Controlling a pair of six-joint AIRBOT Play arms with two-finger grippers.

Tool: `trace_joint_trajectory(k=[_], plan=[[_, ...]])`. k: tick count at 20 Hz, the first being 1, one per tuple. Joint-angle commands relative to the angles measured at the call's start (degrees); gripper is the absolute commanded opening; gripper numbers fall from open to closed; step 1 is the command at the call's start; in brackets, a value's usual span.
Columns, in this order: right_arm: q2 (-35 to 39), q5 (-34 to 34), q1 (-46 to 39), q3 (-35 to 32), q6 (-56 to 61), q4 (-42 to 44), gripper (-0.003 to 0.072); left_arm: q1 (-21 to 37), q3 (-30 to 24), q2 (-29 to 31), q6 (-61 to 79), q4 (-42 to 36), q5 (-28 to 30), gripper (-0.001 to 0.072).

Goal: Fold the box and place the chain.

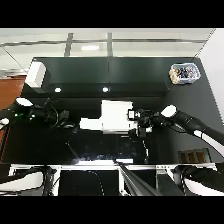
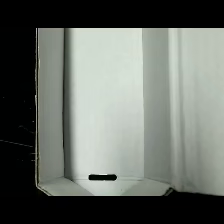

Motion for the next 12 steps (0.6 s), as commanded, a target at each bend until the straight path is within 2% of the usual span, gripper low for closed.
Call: trace_joint_trajectory(k=[1, 4, 6, 9, 10, 12], plan=[[0.0, 0.0, 0.1, 0.0, 0.0, 0.0, 0.0198, -5.1, 0.1, -5.5, 3.9, -8.7, -0.1, 0.0023], [0.0, 0.0, 0.1, 0.0, 0.0, 0.0, 0.0198, -11.2, 1.1, -5.7, 7.3, -9.6, 2.2, 0.0024], [0.0, 0.0, 0.1, 0.0, 0.0, 0.0, 0.0199, -12.6, 2.8, -5.7, 14.3, -12.3, -0.8, 0.0024], [0.0, 0.0, 0.1, 0.0, 0.0, 0.0, 0.0199, -12.7, 5.4, -5.7, 16.7, -13.4, -4.2, 0.0031], [0.0, 0.0, 0.1, 0.0, 0.0, 0.0, 0.0199, -12.6, 6.3, -5.7, 16.7, -13.4, -4.7, 0.017], [0.0, 0.0, 0.1, 0.0, 0.0, 0.0, 0.0198, -12.7, 7.8, -5.7, 16.5, -13.4, -5.5, 0.063]])
